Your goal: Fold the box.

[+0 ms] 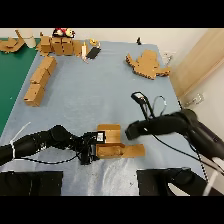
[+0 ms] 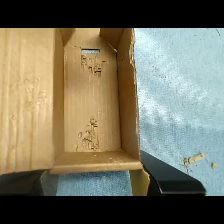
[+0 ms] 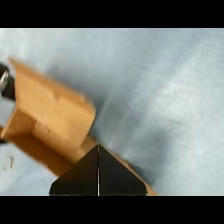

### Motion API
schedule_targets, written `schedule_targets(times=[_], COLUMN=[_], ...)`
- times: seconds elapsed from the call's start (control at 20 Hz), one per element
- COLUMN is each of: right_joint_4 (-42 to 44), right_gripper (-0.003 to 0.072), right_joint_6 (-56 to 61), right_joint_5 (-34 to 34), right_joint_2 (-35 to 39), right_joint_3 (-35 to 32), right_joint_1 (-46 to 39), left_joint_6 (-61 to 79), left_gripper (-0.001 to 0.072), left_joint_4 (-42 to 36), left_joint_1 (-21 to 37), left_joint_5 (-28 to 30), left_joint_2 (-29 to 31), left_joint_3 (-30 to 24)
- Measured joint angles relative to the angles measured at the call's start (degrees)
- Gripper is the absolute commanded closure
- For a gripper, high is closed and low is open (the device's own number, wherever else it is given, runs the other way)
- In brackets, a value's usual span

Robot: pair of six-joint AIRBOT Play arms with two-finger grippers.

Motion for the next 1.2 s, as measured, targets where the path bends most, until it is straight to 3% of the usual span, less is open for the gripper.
schedule_targets(times=[0.1, 0.2, 0.3, 0.5, 0.7, 1.2], right_joint_4=[0.0, 0.8, 0.7, -3.3, -6.0, -0.4], right_gripper=[0.0663, 0.0224, 0.0205, 0.0205, 0.0205, 0.0208], right_joint_6=[-3.2, -7.6, -12.6, -20.7, -28.5, -43.8], right_joint_5=[-4.2, -7.5, -8.1, -1.7, 4.0, 13.3], right_joint_2=[6.2, 11.2, 14.3, 15.5, 10.4, 2.6], right_joint_3=[-3.0, -7.0, -10.8, -14.6, -15.7, -16.1], right_joint_1=[1.7, 4.2, 6.6, 8.8, 9.5, 9.9], left_joint_6=[0.0, 0.0, 0.0, 0.0, 0.0, 0.0], left_gripper=[0.0251, 0.0252, 0.0252, 0.0252, 0.0251, 0.0252], left_joint_4=[0.0, 0.0, 0.0, 0.0, 0.0, 0.0], left_joint_1=[0.0, 0.0, 0.0, 0.0, 0.0, 0.0], left_joint_5=[0.0, 0.0, 0.0, 0.0, 0.0, 0.0], left_joint_2=[0.0, 0.0, 0.0, 0.0, 0.0, 0.0], left_joint_3=[0.0, 0.0, 0.0, 0.0, 0.0, 0.0])
